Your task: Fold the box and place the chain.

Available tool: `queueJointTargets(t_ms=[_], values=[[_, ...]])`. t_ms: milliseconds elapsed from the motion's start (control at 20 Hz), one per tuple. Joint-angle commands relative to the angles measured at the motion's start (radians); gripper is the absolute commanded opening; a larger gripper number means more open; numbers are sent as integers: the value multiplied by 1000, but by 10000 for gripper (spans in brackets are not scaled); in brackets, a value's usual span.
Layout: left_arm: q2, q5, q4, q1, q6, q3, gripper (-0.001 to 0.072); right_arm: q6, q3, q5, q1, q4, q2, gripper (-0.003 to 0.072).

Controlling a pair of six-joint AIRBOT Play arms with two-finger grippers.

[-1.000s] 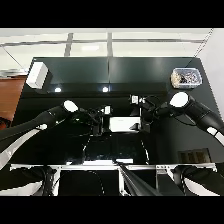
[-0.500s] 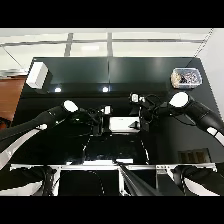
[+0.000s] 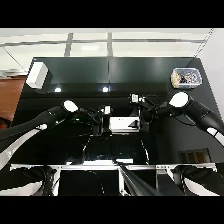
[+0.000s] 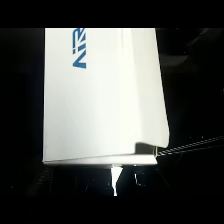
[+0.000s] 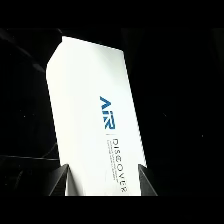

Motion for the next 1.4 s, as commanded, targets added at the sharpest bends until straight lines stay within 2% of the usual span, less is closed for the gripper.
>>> queueJointTargets(t_ms=[0, 250, 300, 400, 450, 500, 550, 1100, 1150, 1300, 1350], values=[[0, 0, 0, 1, 0, 1, 280, 6, -1, 2, 1, 0, 0, 491], [0, 0, 0, 1, 0, 1, 280, 6, -3, 8, 1, -1, 0, 474], [0, 0, 0, 1, 0, 1, 280, 6, -3, 11, 1, -2, -1, 409], [0, 0, 0, 1, 0, 1, 280, 6, -3, 12, 1, -2, -1, 408], [0, 0, 0, 1, 0, 1, 280, 6, -3, 11, 1, -3, -1, 377], [0, 0, 0, 1, 0, 1, 280, 6, -3, 11, 1, -3, -1, 292], [0, 0, 0, 1, 0, 1, 280, 6, -3, 11, 1, -4, -1, 257], [0, 0, 0, 1, 0, 1, 280, 6, -3, 42, 1, -14, -1, 259], [0, 0, 0, 1, 0, 1, 280, 6, -3, 42, 1, -17, -1, 294], [0, 0, 0, 1, 0, 1, 280, 13, -3, 42, 1, -27, -1, 302], [0, 0, 0, 1, 0, 1, 280, 14, -3, 42, 1, -26, -1, 341]])
